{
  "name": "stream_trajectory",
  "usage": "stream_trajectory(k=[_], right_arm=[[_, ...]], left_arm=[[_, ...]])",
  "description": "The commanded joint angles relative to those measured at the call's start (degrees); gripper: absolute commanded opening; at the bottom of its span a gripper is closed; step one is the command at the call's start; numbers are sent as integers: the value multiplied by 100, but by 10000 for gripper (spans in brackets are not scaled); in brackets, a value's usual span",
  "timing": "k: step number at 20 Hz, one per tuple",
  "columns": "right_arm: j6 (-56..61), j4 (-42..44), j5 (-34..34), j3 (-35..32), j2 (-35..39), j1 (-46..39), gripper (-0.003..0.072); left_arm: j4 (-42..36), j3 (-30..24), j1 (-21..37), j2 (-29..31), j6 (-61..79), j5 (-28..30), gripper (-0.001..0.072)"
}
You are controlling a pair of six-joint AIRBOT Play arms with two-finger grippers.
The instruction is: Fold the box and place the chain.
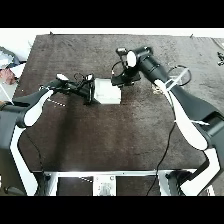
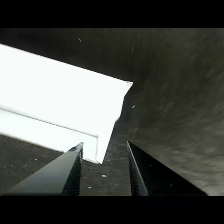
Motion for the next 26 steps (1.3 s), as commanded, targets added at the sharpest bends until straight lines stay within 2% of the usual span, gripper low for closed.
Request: stream_trajectory(k=[1, 4, 7, 10, 12, 16, 20, 21, 26], right_arm=[[-570, -234, -188, -4, 485, -168, 348], [-706, -245, -1193, -411, 966, -509, 347], [-682, -245, -2417, -1521, 1711, -844, 347], [-603, -260, -3145, -2715, 2192, -1513, 347], [-535, -170, -3204, -3145, 2186, -2074, 335], [-999, 509, -3147, -3195, 1816, -2813, 329], [-1373, 643, -2330, -2691, 1025, -3047, 325], [-1438, 645, -2173, -2529, 837, -3064, 274], [-1617, 592, -1617, -1987, 354, -3152, 277]], left_arm=[[0, 2, 2, -4, -2, 0, 464], [0, 2, 2, -2, -2, 2, 464], [0, 2, 4, -4, -2, 2, 464], [0, 2, 2, -2, -2, 2, 464], [0, 2, 2, -2, -2, 2, 464], [0, 2, 2, -2, -2, 2, 464], [2, 2, 2, -2, -2, 4, 464], [2, 2, 2, -2, -2, 4, 464], [2, 2, 4, -2, -2, 4, 464]])
